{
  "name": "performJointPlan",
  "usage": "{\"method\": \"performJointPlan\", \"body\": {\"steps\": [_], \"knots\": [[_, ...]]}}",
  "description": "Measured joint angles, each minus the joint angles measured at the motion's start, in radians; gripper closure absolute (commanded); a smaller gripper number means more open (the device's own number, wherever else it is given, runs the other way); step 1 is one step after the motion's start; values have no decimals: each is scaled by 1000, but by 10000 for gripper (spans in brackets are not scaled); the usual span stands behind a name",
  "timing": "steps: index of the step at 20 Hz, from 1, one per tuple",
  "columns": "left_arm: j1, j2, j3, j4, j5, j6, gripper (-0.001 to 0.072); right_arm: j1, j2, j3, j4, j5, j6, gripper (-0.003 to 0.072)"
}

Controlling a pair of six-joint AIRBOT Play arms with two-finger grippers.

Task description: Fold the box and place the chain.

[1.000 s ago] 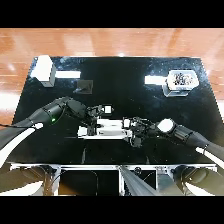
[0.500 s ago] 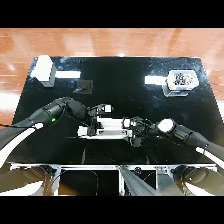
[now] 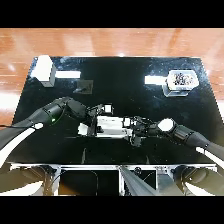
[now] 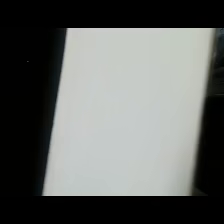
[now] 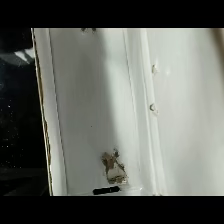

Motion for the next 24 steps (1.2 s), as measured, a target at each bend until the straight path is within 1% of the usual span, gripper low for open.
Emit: {"method": "performJointPlan", "body": {"steps": [3, 7, 11, 15, 16, 17, 19, 20, 21, 24], "knots": [[0, 19, 11, 11, 7, -30, 205, 0, 0, 0, 0, 1, 0, 138], [1, 66, 18, 68, 27, -72, 205, 0, 0, 0, 0, 2, 0, 138], [2, 108, 20, 163, 88, -150, 205, 0, 0, 0, 0, 2, 0, 138], [4, 154, 20, 294, 139, -256, 207, 0, 0, 0, 0, 2, 0, 138], [7, 165, 20, 323, 155, -283, 222, 0, 0, 0, 0, 2, 0, 138], [15, 174, 20, 350, 175, -315, 277, 0, 0, 0, 0, 2, 0, 138], [40, 190, 20, 385, 206, -377, 455, 0, 0, 0, 0, 2, 0, 138], [58, 197, 20, 393, 234, -403, 676, 0, 0, 0, 0, 2, 0, 138], [74, 201, 20, 397, 261, -420, 691, 0, 0, 0, 0, 2, 0, 139], [124, 212, 20, 376, 343, -452, 694, 0, 0, 0, 0, 2, -1, 138]]}}
